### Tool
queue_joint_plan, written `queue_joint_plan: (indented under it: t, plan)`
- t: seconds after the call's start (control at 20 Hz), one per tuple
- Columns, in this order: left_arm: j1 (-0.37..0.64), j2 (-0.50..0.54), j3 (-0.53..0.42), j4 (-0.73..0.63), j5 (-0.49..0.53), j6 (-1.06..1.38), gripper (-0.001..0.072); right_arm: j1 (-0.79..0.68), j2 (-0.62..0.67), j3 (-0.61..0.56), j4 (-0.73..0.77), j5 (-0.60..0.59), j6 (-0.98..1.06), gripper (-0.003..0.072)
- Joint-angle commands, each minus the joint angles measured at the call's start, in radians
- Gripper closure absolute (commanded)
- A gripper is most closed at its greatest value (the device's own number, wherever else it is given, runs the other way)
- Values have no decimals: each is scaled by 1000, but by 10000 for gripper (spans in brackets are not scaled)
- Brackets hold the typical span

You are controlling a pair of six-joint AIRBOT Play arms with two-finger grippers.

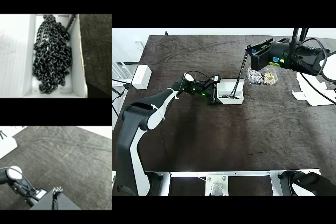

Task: Fold the box and place the chain.

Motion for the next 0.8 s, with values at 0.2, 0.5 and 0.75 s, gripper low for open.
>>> queue_joint_plan:
  t: [0.2, 0.5, 0.75]
  plan:
    - [1, 0, 1, 0, 0, 0, 238, 6, -123, -210, 3, -209, -1, 680]
    - [1, 0, 0, 0, 0, 0, 238, 36, -338, -372, 3, -387, 0, 678]
    - [1, 0, 0, 0, 0, 0, 238, 34, -318, -351, 0, -452, -1, 305]
